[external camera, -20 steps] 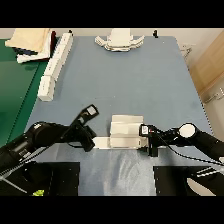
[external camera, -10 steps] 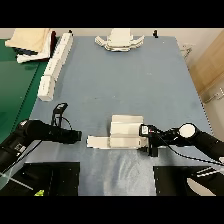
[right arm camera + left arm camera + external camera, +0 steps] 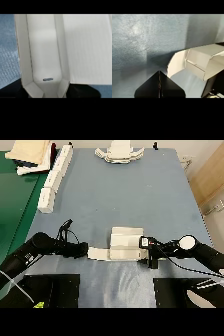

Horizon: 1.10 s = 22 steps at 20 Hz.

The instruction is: Fold the box.

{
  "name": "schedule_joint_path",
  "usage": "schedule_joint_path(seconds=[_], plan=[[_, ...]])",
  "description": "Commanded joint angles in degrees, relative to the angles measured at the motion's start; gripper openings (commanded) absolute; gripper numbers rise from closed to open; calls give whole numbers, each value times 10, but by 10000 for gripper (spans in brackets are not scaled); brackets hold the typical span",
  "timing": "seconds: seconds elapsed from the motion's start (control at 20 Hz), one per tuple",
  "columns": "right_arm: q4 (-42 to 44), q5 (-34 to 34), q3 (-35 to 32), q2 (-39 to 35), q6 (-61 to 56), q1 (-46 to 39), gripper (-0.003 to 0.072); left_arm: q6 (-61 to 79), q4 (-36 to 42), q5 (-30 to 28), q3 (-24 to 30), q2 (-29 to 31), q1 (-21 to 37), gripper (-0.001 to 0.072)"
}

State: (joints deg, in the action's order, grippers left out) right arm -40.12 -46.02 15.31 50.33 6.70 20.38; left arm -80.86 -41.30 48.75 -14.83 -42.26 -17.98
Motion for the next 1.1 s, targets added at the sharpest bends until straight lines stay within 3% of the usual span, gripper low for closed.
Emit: schedule_joint_path(seconds=[0.0,0.2,0.45,0.5,0.55,0.6,1.05], plan=[[0,0,0,0,0,0,578,59,87,-8,18,-2,-5,12],[0,0,0,0,0,0,578,125,188,-50,29,-2,-64,12],[0,0,0,0,0,0,578,125,227,-130,29,-2,-164,16],[0,0,0,0,0,0,578,125,227,-139,29,-2,-172,140],[0,0,0,0,0,0,578,124,235,-147,29,-2,-176,472],[0,0,0,0,0,0,578,125,242,-151,28,-2,-177,503],[0,0,0,0,0,0,578,123,263,-157,23,-9,-177,503]])
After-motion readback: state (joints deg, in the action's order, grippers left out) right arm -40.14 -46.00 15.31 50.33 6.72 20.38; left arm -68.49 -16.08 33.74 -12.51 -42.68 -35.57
